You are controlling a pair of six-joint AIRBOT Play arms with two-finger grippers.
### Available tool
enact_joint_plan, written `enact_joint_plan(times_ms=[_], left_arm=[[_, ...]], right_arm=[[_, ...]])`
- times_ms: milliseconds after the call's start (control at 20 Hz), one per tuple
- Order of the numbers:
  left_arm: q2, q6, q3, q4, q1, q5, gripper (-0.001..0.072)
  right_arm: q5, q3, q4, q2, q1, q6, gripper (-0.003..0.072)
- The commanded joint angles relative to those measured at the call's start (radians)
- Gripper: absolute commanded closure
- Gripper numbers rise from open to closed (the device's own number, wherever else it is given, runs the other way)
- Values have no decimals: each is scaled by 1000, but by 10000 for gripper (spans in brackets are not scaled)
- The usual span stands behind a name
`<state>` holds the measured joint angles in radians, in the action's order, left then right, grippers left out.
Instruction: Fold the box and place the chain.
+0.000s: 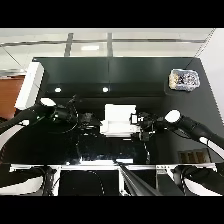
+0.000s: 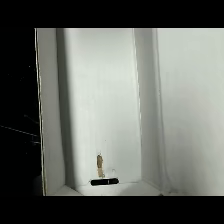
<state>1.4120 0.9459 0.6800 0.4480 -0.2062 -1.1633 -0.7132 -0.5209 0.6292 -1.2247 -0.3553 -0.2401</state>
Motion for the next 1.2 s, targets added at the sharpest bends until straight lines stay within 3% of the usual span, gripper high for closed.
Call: enact_joint_plan(times_ms=[0,250,350,400,650,1000,1150], left_arm=[[1,-4,32,-6,-24,-48,3],[1,-4,32,-14,-78,-51,42],[1,17,32,-15,-90,-39,147],[1,36,37,-14,-96,-35,158],[0,116,92,13,-127,-18,158],[0,393,188,271,-223,31,181],[0,443,218,311,-260,56,181]], right_arm=[[0,1,0,0,0,0,484],[0,1,0,0,0,0,484],[0,1,0,0,0,0,484],[0,1,0,0,0,0,484],[0,1,0,0,0,0,484],[0,1,0,0,0,0,484],[0,1,0,0,0,0,484]])
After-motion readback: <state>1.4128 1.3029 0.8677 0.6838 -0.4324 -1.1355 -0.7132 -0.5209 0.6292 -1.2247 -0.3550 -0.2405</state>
